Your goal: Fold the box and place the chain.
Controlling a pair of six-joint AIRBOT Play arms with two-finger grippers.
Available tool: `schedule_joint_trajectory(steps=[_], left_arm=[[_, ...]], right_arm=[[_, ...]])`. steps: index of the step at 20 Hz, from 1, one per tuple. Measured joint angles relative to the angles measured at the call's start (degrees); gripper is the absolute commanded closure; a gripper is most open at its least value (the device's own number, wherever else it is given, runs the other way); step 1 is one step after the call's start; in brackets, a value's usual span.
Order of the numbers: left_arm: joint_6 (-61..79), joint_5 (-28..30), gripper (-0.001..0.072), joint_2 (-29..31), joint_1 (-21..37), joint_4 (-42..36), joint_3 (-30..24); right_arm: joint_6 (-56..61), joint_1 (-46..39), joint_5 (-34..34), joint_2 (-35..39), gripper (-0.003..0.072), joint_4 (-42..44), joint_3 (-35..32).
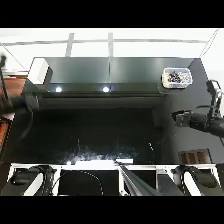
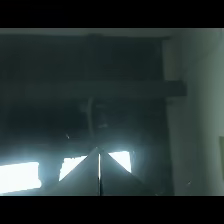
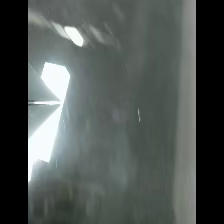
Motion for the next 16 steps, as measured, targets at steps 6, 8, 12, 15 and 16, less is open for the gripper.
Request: schedule_joint_trajectory(steps=[6,8,12,15,16], left_arm=[[-0.4,5.6,0.0679,15.5,-3.0,-0.3,-16.0],[-0.4,6.4,0.0679,17.1,-3.2,-0.4,-17.4],[-0.4,6.9,0.0679,18.4,-3.4,-0.4,-18.5],[-0.4,7.1,0.0679,18.8,-3.4,-0.5,-18.8],[-0.4,7.1,0.0679,18.8,-3.4,-0.5,-18.8]], right_arm=[[0.7,-0.1,-9.3,3.3,0.0666,-4.2,-5.2],[0.8,-0.1,-10.1,3.6,0.0667,-4.7,-5.6],[0.9,-0.1,-11.0,3.8,0.0666,-5.0,-5.9],[0.9,-0.1,-11.2,3.8,0.0667,-5.1,-6.0],[0.9,-0.1,-11.2,3.8,0.0667,-5.2,-6.0]])
